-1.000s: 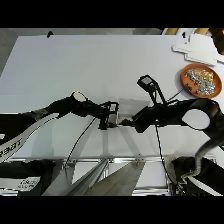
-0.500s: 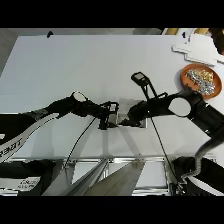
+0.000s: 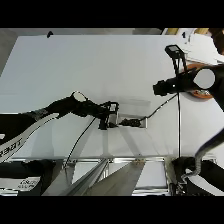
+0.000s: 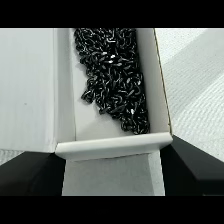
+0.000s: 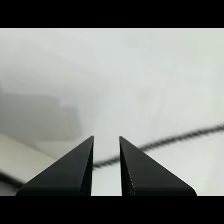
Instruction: Fold the box and place the chain.
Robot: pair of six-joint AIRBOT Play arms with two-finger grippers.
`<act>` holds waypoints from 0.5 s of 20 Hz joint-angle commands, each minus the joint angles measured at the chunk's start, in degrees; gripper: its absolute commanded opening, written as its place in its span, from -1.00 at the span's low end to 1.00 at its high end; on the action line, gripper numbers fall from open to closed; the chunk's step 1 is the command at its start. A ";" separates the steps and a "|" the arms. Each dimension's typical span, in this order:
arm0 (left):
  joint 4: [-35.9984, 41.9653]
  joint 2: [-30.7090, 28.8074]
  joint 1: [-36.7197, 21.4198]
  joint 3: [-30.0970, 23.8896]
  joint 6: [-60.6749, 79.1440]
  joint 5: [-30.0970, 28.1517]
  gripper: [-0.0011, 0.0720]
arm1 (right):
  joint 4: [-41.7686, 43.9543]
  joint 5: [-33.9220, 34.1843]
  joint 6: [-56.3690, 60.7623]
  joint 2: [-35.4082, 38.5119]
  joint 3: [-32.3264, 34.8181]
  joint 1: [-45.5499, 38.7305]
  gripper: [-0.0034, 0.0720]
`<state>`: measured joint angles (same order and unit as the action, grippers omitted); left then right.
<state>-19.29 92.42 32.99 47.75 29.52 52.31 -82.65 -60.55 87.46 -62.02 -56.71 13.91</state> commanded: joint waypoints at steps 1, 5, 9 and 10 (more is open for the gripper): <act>0.00 0.00 -0.04 0.04 0.02 -0.02 -0.41 | -3.82 -2.84 1.25 -3.82 2.99 -4.04 -0.40; 0.00 0.00 -0.04 0.04 0.02 0.00 -0.41 | -3.72 3.45 1.14 -6.29 9.09 -3.50 -0.01; -0.02 0.00 -0.04 0.04 0.02 0.00 -0.41 | -3.91 4.98 1.44 -8.33 10.32 -3.50 -0.01; -0.02 0.00 -0.04 0.04 0.02 0.00 -0.41 | -3.98 5.38 2.49 -8.96 10.32 -3.50 -0.01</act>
